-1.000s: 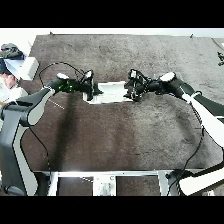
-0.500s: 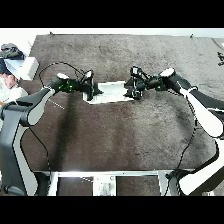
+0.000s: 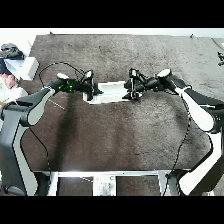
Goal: Fold the box and place the chain.
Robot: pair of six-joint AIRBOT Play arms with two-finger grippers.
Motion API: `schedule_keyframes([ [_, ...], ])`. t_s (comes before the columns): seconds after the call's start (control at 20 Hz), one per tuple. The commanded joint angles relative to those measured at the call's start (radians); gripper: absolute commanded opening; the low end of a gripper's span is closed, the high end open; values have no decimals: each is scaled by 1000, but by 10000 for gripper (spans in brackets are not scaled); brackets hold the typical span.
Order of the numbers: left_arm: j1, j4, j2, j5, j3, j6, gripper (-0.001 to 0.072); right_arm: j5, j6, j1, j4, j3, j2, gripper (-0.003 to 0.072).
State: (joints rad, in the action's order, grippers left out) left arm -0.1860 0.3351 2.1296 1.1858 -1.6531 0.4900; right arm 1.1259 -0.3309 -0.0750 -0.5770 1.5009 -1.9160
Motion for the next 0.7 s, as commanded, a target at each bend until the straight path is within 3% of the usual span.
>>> schedule_keyframes([
  [0.0, 0, 0, -1, 0, 0, 0, 11, 74, 22, 1, 6, 48, -42, 596],
  [0.65, 0, 0, -1, 0, 0, 0, 11, 98, 34, 35, -2, 134, -150, 588],
])
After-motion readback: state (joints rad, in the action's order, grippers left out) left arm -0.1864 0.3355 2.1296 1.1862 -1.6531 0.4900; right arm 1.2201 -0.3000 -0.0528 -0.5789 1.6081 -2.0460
